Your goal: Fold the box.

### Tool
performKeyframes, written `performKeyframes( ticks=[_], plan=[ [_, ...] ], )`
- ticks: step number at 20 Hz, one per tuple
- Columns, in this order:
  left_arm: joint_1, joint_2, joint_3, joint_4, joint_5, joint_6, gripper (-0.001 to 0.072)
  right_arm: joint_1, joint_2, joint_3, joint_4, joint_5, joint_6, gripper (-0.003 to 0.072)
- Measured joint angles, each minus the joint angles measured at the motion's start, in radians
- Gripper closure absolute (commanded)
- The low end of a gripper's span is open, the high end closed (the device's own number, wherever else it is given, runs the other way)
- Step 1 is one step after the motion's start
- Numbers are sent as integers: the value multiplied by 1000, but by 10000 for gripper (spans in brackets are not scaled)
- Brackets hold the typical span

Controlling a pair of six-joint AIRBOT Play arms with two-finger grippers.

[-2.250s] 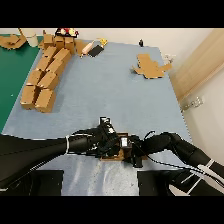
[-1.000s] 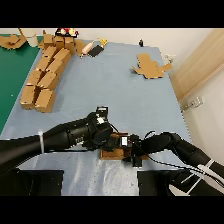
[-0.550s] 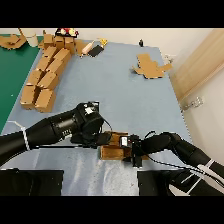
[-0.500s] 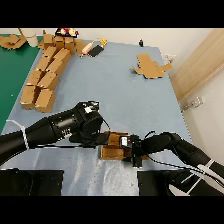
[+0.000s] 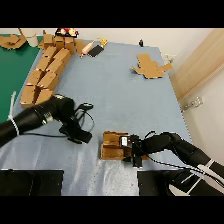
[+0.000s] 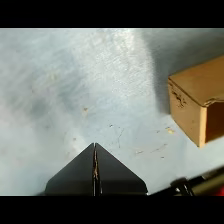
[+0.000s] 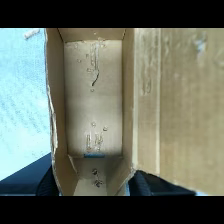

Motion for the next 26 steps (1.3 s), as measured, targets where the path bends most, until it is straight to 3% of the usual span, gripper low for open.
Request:
performKeyframes(
  ticks=[3,6,10,15,16,17,18,21,26],
  plan=[
    [241,-35,-43,-330,82,526,698,0,0,0,0,0,0,190],
    [361,-48,-60,-546,150,887,700,0,0,0,0,0,0,189],
    [308,7,-101,-580,252,1086,703,0,0,0,-1,0,0,190],
    [116,260,-309,-557,452,1172,695,0,0,0,-1,0,0,190],
    [89,314,-357,-550,481,1181,606,0,0,0,0,0,0,190],
    [59,363,-404,-542,506,1189,206,0,0,0,-1,0,0,189],
    [31,396,-440,-541,520,1193,41,0,0,0,0,0,0,189],
    [-64,431,-504,-540,584,1210,41,0,0,0,-1,0,0,189],
    [-184,344,-503,-544,660,1243,40,0,0,0,0,0,0,189]
  ],
)
